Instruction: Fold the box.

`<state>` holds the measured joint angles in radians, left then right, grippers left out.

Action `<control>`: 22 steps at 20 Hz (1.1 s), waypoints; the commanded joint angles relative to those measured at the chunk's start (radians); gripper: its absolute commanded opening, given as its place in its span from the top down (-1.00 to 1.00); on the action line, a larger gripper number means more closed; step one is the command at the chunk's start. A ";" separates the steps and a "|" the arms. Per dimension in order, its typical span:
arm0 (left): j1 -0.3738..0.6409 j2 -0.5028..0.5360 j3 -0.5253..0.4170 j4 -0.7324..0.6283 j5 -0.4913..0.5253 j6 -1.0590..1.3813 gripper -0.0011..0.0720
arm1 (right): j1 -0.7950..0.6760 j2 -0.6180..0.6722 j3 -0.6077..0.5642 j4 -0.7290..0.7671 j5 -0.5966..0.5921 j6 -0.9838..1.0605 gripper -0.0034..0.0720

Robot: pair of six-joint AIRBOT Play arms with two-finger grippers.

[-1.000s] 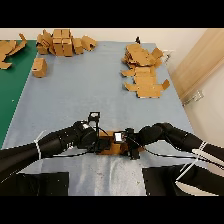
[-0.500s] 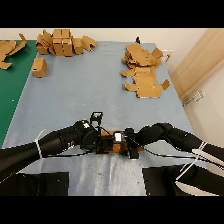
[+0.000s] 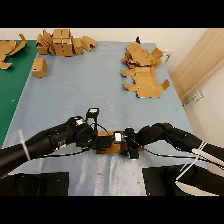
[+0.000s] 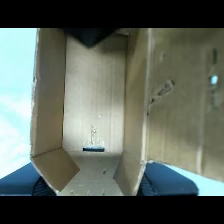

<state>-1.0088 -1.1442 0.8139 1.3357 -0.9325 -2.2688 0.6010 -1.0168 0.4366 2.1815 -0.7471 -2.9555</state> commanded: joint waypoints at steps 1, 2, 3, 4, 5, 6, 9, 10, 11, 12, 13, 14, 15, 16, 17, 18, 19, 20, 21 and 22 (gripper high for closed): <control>0.016 0.072 0.001 0.031 -0.058 0.003 -0.31 | -0.001 0.000 0.000 -0.001 -0.003 0.000 -0.63; 0.016 0.095 0.001 0.031 -0.060 0.003 -0.31 | -0.001 0.000 0.000 -0.001 -0.003 0.000 -0.63; 0.016 0.121 0.001 0.034 -0.067 0.003 -0.31 | -0.001 0.000 0.000 -0.001 -0.003 0.000 -0.63; 0.018 0.143 0.001 0.034 -0.083 0.003 -0.31 | -0.001 0.000 0.001 -0.001 -0.003 0.000 -0.63; 0.019 0.166 0.001 0.036 -0.110 0.003 -0.31 | -0.001 0.000 0.000 -0.001 -0.003 0.000 -0.63; 0.019 0.187 0.001 0.047 -0.136 0.003 -0.31 | -0.001 0.000 0.000 -0.001 -0.003 0.000 -0.63; 0.019 0.233 0.001 0.076 -0.244 0.003 -0.30 | 0.000 0.000 0.001 -0.001 -0.003 0.000 -0.63; 0.019 0.240 0.001 0.085 -0.283 0.011 -0.17 | -0.001 0.000 0.000 -0.001 -0.003 0.000 -0.63; 0.019 0.242 0.001 0.100 -0.328 0.060 0.87 | -0.001 0.000 0.001 -0.001 -0.003 0.000 -0.63; 0.019 0.242 -0.002 0.122 -0.368 0.138 0.95 | 0.000 0.000 0.001 -0.001 -0.003 0.000 -0.63; 0.022 0.242 -0.010 0.148 -0.386 0.202 0.95 | -0.001 0.000 0.000 -0.001 -0.003 0.000 -0.63; 0.037 0.243 -0.021 0.172 -0.385 0.277 0.95 | 0.000 0.000 0.000 -0.001 -0.003 0.000 -0.63; 0.072 0.242 -0.032 0.166 -0.374 0.360 0.95 | -0.001 0.000 0.001 -0.001 -0.003 0.000 -0.63; 0.142 0.241 -0.043 0.129 -0.353 0.473 0.95 | -0.001 0.000 0.000 -0.001 -0.003 0.000 -0.63; 0.232 0.240 -0.056 0.074 -0.325 0.607 0.95 | -0.001 0.000 0.001 -0.001 -0.003 0.000 -0.63; 0.346 0.237 -0.068 -0.002 -0.290 0.774 0.95 | -0.001 0.000 0.001 -0.001 -0.003 0.000 -0.63; 0.485 0.225 -0.076 -0.102 -0.254 1.008 0.95 | -0.001 0.000 0.001 -0.001 -0.003 0.000 -0.63; 0.631 0.198 -0.076 -0.237 -0.245 1.258 0.95 | -0.001 0.000 0.001 -0.001 -0.003 0.000 -0.63; 0.758 0.164 -0.076 -0.378 -0.246 1.474 0.95 | -0.001 0.000 0.001 -0.001 -0.003 0.000 -0.63; 0.876 0.120 -0.075 -0.534 -0.246 1.656 0.95 | -0.001 0.000 0.001 -0.001 -0.002 0.000 -0.63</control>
